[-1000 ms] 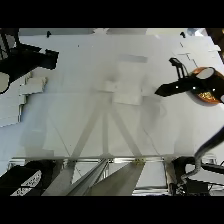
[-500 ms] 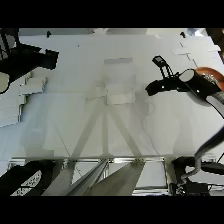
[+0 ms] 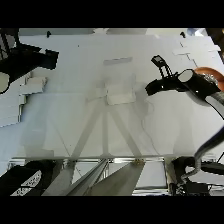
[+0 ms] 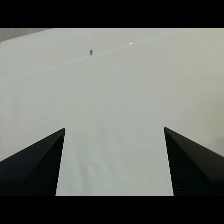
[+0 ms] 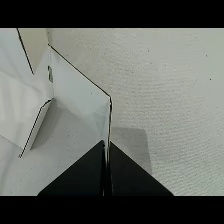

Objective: Fold the box and place the chain.

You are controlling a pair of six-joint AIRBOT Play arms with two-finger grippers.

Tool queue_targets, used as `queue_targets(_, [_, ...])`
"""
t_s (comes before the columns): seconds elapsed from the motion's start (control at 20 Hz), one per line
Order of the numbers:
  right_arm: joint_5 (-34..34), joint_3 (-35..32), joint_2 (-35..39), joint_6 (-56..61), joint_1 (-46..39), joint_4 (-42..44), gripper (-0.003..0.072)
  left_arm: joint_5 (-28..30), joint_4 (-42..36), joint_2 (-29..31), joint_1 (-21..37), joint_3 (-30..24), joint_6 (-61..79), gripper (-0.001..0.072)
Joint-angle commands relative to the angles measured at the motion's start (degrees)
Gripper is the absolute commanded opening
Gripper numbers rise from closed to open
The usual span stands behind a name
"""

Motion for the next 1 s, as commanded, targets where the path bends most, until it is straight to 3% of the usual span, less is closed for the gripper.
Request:
queue_targets(0.0, [-0.1, 0.0, 0.0, 0.0, 0.1, 0.0, 0.0015, 0.4, -0.3, 0.0, 0.0, 0.1, 0.0, 0.0695])
queue_targets(0.15, [-0.1, 0.0, 0.0, 0.0, 0.1, 0.0, 0.0015, 0.7, -6.0, -0.4, -0.4, 0.1, 0.2, 0.0695])
queue_targets(0.5, [-0.1, 0.0, 0.0, 0.0, 0.1, 0.0, 0.0015, -10.2, -6.9, -4.5, -4.1, 0.1, 5.6, 0.0696])
queue_targets(0.65, [-0.1, 0.0, 0.0, 0.0, 0.1, 0.0, 0.0015, -10.1, -19.2, -7.7, -4.2, 0.3, 17.9, 0.0698])
queue_targets(0.8, [0.0, 0.0, 0.0, 0.0, 0.1, 0.0, 0.0015, -14.9, -33.9, -14.8, -4.2, 4.2, 31.9, 0.0699])
queue_targets(0.95, [0.0, 0.0, 0.0, 0.0, 0.1, 0.0, 0.0015, -24.4, -36.3, -25.9, -4.2, 13.8, 32.2, 0.0699])
